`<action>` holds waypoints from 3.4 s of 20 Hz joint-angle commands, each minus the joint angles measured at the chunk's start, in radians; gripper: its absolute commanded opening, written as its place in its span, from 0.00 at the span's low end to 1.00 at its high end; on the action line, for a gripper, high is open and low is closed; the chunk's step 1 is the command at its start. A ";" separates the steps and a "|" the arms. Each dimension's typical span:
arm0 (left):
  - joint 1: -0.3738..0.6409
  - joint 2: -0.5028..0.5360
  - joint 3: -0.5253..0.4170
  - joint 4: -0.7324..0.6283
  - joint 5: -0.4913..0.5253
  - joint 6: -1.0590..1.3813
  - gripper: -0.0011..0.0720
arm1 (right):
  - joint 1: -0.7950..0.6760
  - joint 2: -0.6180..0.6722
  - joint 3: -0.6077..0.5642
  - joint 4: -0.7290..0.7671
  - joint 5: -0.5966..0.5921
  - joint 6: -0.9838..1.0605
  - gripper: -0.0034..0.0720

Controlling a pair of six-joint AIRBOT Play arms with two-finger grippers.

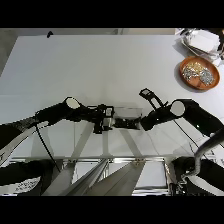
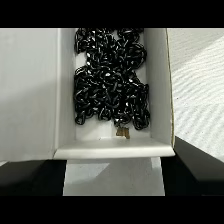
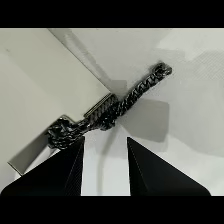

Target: Fold the box and place the chain.

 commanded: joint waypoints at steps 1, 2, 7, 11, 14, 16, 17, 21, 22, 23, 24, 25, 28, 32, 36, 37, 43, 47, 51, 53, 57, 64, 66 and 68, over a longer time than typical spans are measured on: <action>0.000 0.000 0.001 0.000 0.000 0.000 0.44 | 0.000 -0.002 0.000 0.050 -0.010 -0.132 0.36; 0.000 0.000 0.001 0.000 0.000 0.000 0.44 | 0.000 -0.002 0.000 0.048 -0.022 -0.134 0.36; 0.000 0.000 0.001 0.000 0.000 0.000 0.44 | 0.000 -0.002 -0.007 0.046 -0.035 -0.219 0.28; 0.000 0.000 0.001 0.000 0.000 0.000 0.44 | 0.000 -0.003 -0.029 0.047 -0.037 -0.340 0.28; 0.000 0.000 0.001 0.000 0.000 0.000 0.44 | 0.000 -0.003 -0.029 0.047 -0.057 -0.425 0.28; 0.000 0.000 0.001 0.000 0.000 0.000 0.44 | 0.000 -0.003 -0.029 0.047 -0.063 -0.473 0.24; 0.000 0.000 0.001 0.000 0.000 0.000 0.44 | 0.000 -0.003 -0.029 0.047 -0.063 -0.491 0.23; 0.000 0.000 0.001 0.000 0.000 0.000 0.44 | 0.000 -0.003 -0.029 0.048 -0.079 -0.526 0.13; 0.000 0.000 0.001 0.001 0.000 0.000 0.44 | 0.000 -0.003 -0.029 0.050 -0.084 -0.541 0.06; 0.000 0.000 0.001 0.000 0.000 0.000 0.44 | 0.000 -0.003 -0.029 0.051 -0.085 -0.548 0.06; 0.000 0.000 0.001 0.000 0.000 0.000 0.44 | 0.000 -0.003 -0.029 0.051 -0.082 -0.548 0.07; 0.000 0.000 0.001 0.000 0.000 0.000 0.44 | 0.000 -0.003 -0.029 0.050 -0.077 -0.549 0.07; 0.000 0.000 0.001 0.000 0.000 0.000 0.44 | 0.000 -0.003 -0.029 0.047 -0.039 -0.637 0.24; 0.000 0.000 0.001 0.000 0.000 0.000 0.44 | -0.001 -0.003 -0.029 0.047 -0.057 -0.763 0.31; 0.000 0.000 0.001 0.000 0.000 0.000 0.44 | 0.000 -0.032 -0.030 0.048 -0.062 -0.827 0.31; 0.000 0.000 0.001 0.000 0.000 0.000 0.44 | 0.000 -0.052 -0.029 0.052 -0.061 -0.827 0.31; 0.000 0.000 0.001 0.000 0.000 0.000 0.44 | 0.000 -0.091 -0.029 0.088 -0.088 -0.829 0.31; 0.000 0.000 0.001 0.000 0.000 0.000 0.44 | 0.000 -0.091 -0.029 0.132 -0.089 -0.858 0.22; 0.000 0.000 0.001 0.001 0.000 0.000 0.44 | -0.001 -0.086 -0.029 0.127 -0.059 -0.849 0.06; 0.000 0.000 0.001 0.001 0.000 0.000 0.44 | -0.001 -0.071 -0.029 0.095 -0.059 -0.806 0.06; 0.000 0.000 0.001 0.000 0.000 0.000 0.44 | -0.001 -0.002 -0.029 -0.016 -0.034 -0.715 0.06; 0.000 0.000 0.001 0.000 0.000 0.000 0.44 | -0.001 0.280 -0.028 -0.025 0.023 -0.631 0.06; 0.000 0.000 0.001 0.000 0.000 0.000 0.44 | 0.000 0.397 -0.028 -0.006 0.023 -0.613 0.06; 0.000 0.000 0.001 0.000 0.000 0.000 0.44 | 0.000 0.511 -0.028 0.058 0.003 -0.613 0.06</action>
